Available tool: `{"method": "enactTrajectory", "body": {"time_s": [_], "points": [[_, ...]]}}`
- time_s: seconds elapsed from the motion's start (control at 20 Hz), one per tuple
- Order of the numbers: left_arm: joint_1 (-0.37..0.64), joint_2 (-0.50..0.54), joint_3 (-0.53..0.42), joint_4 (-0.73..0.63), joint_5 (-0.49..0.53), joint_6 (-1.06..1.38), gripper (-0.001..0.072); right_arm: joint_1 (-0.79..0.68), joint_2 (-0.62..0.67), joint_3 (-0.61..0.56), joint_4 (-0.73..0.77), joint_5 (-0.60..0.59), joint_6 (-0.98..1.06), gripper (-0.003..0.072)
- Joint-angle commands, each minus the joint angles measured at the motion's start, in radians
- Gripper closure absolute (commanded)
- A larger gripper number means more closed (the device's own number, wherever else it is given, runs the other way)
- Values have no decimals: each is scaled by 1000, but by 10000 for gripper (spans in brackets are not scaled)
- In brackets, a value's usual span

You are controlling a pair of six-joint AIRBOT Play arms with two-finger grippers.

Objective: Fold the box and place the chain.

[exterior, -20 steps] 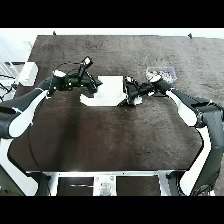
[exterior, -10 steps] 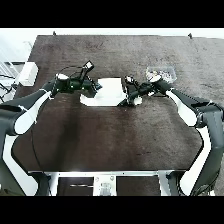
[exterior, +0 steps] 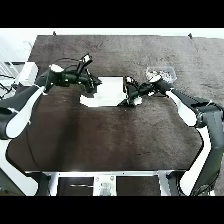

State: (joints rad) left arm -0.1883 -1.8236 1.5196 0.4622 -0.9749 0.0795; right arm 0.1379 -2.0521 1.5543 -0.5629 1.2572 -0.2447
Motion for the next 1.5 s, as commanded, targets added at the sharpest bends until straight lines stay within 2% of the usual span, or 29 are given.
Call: {"method": "enactTrajectory", "body": {"time_s": [0.0,0.1,0.2,0.4,0.85,1.05,1.3,1.35,1.4,1.45], "points": [[6,59,14,282,-74,-53,15,0,0,0,2,0,1,104],[6,66,13,386,-117,-82,11,0,0,0,2,0,1,103],[5,63,11,421,-165,-82,11,3,0,0,2,0,1,104],[-39,55,11,531,-159,-83,11,4,0,0,2,0,1,103],[-58,-15,11,494,-140,-100,11,4,0,0,2,0,1,103],[-58,-30,11,442,-145,-97,11,4,0,0,2,0,1,104],[-61,-31,11,443,-139,-97,14,4,0,0,2,0,1,104],[-61,-31,11,442,-132,-97,27,4,0,0,2,0,1,103],[-61,-32,11,442,-133,-85,200,4,0,0,2,0,1,103],[-61,-32,11,442,-134,-74,293,4,0,0,2,0,1,104]]}}
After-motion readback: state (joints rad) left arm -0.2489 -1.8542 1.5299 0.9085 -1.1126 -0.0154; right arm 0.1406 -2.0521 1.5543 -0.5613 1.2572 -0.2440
